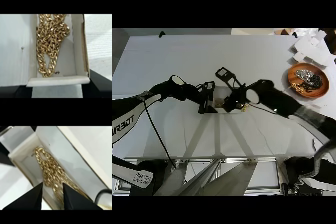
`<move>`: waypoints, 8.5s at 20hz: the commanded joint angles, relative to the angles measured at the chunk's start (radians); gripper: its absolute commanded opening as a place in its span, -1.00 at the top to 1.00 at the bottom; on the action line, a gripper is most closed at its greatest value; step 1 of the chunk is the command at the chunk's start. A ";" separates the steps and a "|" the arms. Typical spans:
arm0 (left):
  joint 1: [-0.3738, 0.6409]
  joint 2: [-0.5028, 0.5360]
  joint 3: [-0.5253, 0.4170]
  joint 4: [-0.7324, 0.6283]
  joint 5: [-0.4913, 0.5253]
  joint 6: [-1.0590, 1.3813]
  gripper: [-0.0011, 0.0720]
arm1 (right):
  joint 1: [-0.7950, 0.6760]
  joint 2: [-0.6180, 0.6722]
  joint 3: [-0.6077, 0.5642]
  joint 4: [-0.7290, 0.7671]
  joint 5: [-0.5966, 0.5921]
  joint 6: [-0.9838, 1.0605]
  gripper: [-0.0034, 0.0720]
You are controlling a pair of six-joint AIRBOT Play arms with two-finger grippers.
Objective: Fold the box and place the chain.
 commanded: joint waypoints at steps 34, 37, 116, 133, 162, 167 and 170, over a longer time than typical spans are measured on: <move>0.000 0.001 0.000 0.000 0.000 0.000 0.39 | -0.417 -0.204 -0.141 0.474 0.107 -1.592 0.10; 0.000 0.001 0.000 0.000 0.000 0.000 0.39 | -0.417 -0.203 -0.141 0.473 0.106 -1.590 0.47; 0.000 0.001 0.000 0.000 0.000 0.000 0.39 | -0.624 -0.198 0.004 0.299 0.223 -1.418 -0.15; 0.000 0.001 0.000 0.000 0.000 0.000 0.39 | -0.531 -0.211 0.004 0.195 0.183 -1.236 0.88; 0.000 0.001 0.001 0.000 0.000 0.000 0.39 | -0.064 0.140 0.005 0.469 -0.217 -0.672 0.88; 0.000 0.001 0.001 0.000 0.000 0.000 0.39 | -0.064 0.158 0.005 0.467 -0.267 -0.671 0.88; 0.000 0.001 0.001 0.000 0.000 0.000 0.39 | -0.064 0.191 0.012 0.428 -0.332 -0.617 0.88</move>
